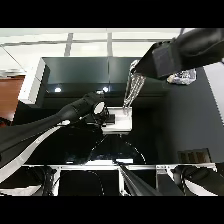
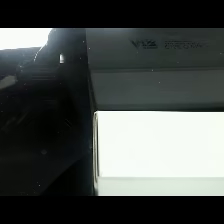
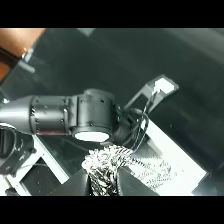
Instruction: Fold the box and place the chain.
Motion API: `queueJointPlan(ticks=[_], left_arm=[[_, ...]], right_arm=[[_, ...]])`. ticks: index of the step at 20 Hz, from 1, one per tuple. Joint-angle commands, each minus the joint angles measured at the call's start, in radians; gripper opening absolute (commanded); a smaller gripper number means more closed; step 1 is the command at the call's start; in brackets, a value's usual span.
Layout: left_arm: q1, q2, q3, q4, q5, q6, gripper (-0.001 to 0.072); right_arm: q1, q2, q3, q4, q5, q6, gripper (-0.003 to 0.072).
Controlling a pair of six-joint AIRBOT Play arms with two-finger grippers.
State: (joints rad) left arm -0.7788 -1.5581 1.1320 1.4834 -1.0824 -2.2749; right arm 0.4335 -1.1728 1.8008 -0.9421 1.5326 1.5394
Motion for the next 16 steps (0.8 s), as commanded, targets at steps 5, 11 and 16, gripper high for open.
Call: queueJointPlan(ticks=[5, 11, 16], left_arm=[[0.0, -0.001, 0.0, 0.0, 0.0, 0.0, 0.0027], [0.0, -0.001, 0.0, 0.0, 0.0, 0.0, 0.0027], [0.001, -0.001, 0.0, 0.0, 0.0, 0.0, 0.0027]], right_arm=[[0.005, -0.005, -0.258, -0.103, -0.03, -0.014, 0.0007], [0.005, -0.005, -0.468, -0.002, -0.135, -0.028, 0.0007], [0.005, -0.007, -0.587, 0.077, -0.288, -0.041, 0.0008]])
